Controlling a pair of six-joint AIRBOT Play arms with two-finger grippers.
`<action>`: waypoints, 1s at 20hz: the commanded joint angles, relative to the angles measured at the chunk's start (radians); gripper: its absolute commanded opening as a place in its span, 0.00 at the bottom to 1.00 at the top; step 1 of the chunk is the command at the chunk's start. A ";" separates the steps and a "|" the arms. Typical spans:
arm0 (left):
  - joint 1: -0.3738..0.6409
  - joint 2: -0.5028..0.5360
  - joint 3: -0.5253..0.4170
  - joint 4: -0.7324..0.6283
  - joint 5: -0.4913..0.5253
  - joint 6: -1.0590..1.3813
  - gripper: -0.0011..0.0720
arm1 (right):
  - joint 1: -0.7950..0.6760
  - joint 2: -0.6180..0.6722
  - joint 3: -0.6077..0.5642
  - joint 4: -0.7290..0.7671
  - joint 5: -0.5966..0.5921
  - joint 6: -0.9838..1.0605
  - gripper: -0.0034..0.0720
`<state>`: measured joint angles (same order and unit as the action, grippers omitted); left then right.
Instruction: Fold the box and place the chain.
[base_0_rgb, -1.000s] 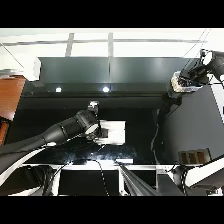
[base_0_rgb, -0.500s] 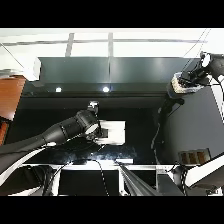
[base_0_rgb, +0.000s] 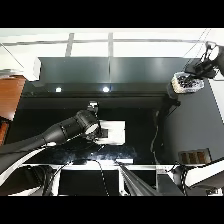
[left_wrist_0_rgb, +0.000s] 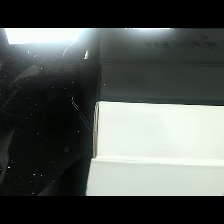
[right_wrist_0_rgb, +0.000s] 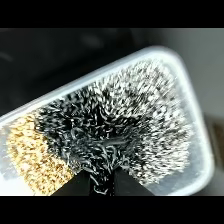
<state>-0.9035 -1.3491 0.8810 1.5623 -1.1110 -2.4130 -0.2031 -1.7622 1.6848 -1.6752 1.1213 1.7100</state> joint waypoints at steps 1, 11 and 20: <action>0.000 0.000 0.000 0.000 0.003 0.000 0.06 | -0.008 0.093 0.008 0.035 0.000 -0.096 0.07; 0.000 0.000 0.000 0.000 0.032 0.001 0.06 | -0.089 0.451 0.007 0.291 -0.001 -0.179 0.07; 0.000 0.000 0.000 0.000 0.032 0.007 0.06 | -0.088 0.616 0.007 0.375 0.008 -0.201 0.07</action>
